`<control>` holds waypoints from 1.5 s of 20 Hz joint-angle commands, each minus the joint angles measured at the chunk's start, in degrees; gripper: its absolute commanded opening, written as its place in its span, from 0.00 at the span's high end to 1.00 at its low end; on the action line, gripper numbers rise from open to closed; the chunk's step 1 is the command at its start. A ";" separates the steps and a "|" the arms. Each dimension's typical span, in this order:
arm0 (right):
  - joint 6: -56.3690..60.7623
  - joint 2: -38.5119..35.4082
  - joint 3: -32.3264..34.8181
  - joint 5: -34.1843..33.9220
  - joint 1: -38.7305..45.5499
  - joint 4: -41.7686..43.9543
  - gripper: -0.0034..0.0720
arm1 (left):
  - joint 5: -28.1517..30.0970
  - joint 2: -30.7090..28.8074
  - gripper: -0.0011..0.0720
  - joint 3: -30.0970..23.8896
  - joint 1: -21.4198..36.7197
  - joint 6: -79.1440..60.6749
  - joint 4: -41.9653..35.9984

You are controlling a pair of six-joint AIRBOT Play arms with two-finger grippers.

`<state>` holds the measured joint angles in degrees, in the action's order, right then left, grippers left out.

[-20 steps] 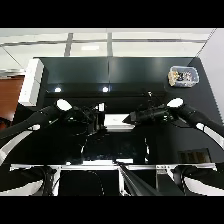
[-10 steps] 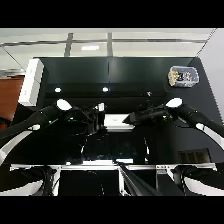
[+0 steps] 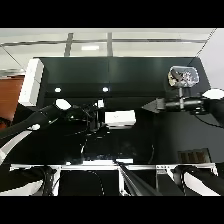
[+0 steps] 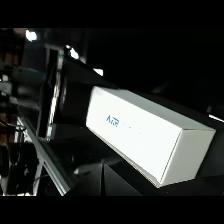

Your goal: Fold the box and place the chain.

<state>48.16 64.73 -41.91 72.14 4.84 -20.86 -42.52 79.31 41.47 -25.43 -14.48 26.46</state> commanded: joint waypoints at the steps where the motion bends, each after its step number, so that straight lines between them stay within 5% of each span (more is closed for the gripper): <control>1: -0.09 -2.56 -0.22 4.22 7.67 0.24 0.94 | -0.37 -1.86 0.02 1.53 0.13 0.33 3.13; 7: -0.13 -3.48 -0.20 8.33 15.28 -0.87 0.94 | -4.76 -9.99 0.02 6.62 -0.76 3.91 1.42; 12: -0.20 -3.48 -0.17 5.01 15.28 -0.85 0.94 | -2.45 0.31 0.02 13.66 -9.03 7.23 -1.88; 18: -0.22 -3.48 -0.20 4.92 15.28 -3.10 0.94 | -2.47 12.28 0.02 22.69 -11.43 17.64 -1.90; 30: -0.20 -3.48 -0.17 4.50 15.28 -4.35 0.94 | -4.98 13.18 0.02 23.32 -11.28 20.92 3.21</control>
